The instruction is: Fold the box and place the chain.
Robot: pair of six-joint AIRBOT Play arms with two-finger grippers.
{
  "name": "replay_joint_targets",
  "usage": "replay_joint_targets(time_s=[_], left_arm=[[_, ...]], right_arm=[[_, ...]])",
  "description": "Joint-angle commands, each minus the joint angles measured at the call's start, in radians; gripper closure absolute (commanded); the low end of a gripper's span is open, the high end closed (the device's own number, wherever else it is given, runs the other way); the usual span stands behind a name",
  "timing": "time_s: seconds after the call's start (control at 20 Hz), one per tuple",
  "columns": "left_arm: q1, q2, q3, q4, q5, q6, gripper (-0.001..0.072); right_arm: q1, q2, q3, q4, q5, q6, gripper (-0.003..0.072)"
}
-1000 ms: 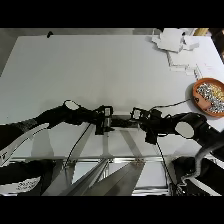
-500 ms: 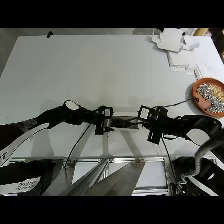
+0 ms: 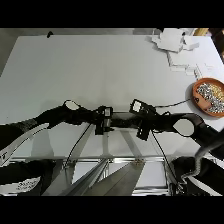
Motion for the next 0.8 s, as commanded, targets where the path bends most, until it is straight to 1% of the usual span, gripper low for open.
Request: replay_joint_targets(time_s=[0.0, 0.1, 0.2, 0.35, 0.45, 0.5, 0.6, 0.75], left_arm=[[0.001, 0.0, 0.0, 0.0, 0.0, 0.0, 0.0431], [0.001, 0.0, 0.0, 0.0, 0.0, 0.0, 0.0431], [0.001, 0.0, 0.0, 0.0, 0.0, 0.0, 0.0431], [0.001, 0.0, 0.0, 0.0, 0.0, 0.0, 0.0431], [0.001, 0.0, 0.0, 0.0, 0.0, 0.0, 0.0431], [0.001, 0.0, 0.0, 0.0, 0.0, 0.0, 0.0431], [0.001, 0.0, 0.0, 0.0, 0.0, 0.0, 0.0431], [0.001, 0.0, 0.0, 0.0, 0.0, 0.0, 0.0431]], right_arm=[[-0.037, -0.039, -0.011, -0.101, 0.097, 0.109, 0.0604], [-0.106, -0.039, -0.013, -0.093, 0.114, 0.12, 0.0604], [-0.15, -0.039, -0.013, -0.092, 0.101, 0.116, 0.0604], [-0.158, -0.04, -0.025, -0.081, 0.044, 0.112, 0.0604], [-0.158, -0.047, -0.033, -0.078, 0.036, 0.112, 0.0604], [-0.158, -0.047, -0.033, -0.079, 0.038, 0.112, 0.0594], [-0.158, -0.045, -0.032, -0.077, 0.039, 0.112, 0.0493], [-0.158, 0.004, -0.031, -0.078, 0.076, 0.097, 0.0485]])
